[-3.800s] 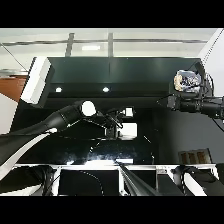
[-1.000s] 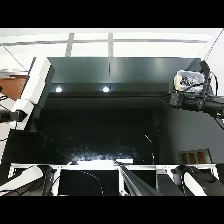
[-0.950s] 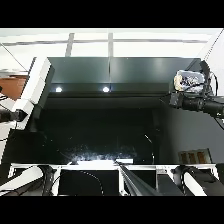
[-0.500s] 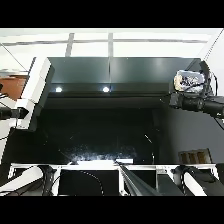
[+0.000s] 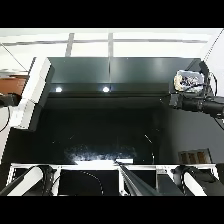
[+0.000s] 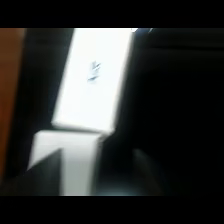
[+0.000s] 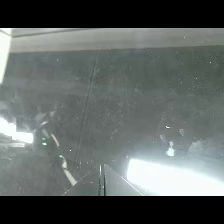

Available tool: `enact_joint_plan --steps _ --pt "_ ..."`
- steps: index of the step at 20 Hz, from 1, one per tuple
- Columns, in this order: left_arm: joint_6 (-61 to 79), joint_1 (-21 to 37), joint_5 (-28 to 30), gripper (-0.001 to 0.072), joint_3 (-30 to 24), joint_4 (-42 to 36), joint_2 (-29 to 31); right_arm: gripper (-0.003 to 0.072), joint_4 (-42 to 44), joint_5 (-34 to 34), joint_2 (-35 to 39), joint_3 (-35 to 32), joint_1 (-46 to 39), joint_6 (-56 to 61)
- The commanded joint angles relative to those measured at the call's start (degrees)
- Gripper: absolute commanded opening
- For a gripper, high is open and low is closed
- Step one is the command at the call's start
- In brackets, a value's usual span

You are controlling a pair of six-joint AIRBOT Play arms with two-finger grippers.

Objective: Fold the box and place the chain.

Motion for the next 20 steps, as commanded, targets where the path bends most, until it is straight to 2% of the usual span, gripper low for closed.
enact_joint_plan --steps 1,2,4,7,9,11,12,16,20 --pt "-5.0 -11.2 -8.2 0.0037 1.6 -5.2 2.8 0.0038 -0.1 -3.1 0.0 0.0 0.0 0.0" --pt "-5.6 -16.9 -10.5 0.003 2.2 -5.2 3.2 0.0038 -0.9 -3.4 0.0 0.0 0.0 0.0" --pt "-12.5 -27.8 -8.2 0.0028 2.2 -5.1 3.9 0.0037 -7.5 -2.8 0.0 0.0 0.7 0.1" --pt "-17.9 -43.6 2.1 0.0028 0.3 -3.2 5.1 0.0037 -26.1 -4.4 0.6 -0.1 6.3 8.8" --pt "-21.0 -48.5 8.2 0.0029 -3.2 -2.6 5.8 0.0036 -41.9 -8.7 3.0 -1.3 13.0 19.5" --pt "-21.2 -48.4 10.6 0.0028 -8.5 -3.4 7.5 0.0036 -58.9 -13.3 6.5 -4.5 18.9 33.7" --pt "-21.1 -47.6 11.1 0.0029 -10.7 -3.1 8.8 0.0036 -62.8 -14.6 7.5 -6.4 20.0 37.1" --pt "-18.0 -43.5 12.3 0.0032 -12.9 -3.0 14.0 0.0037 -64.0 -16.8 7.6 -9.9 19.0 37.5" --pt "-17.8 -40.5 13.2 0.0032 -12.9 -3.0 14.2 0.0036 -63.9 -16.8 7.6 -9.9 19.0 37.5"
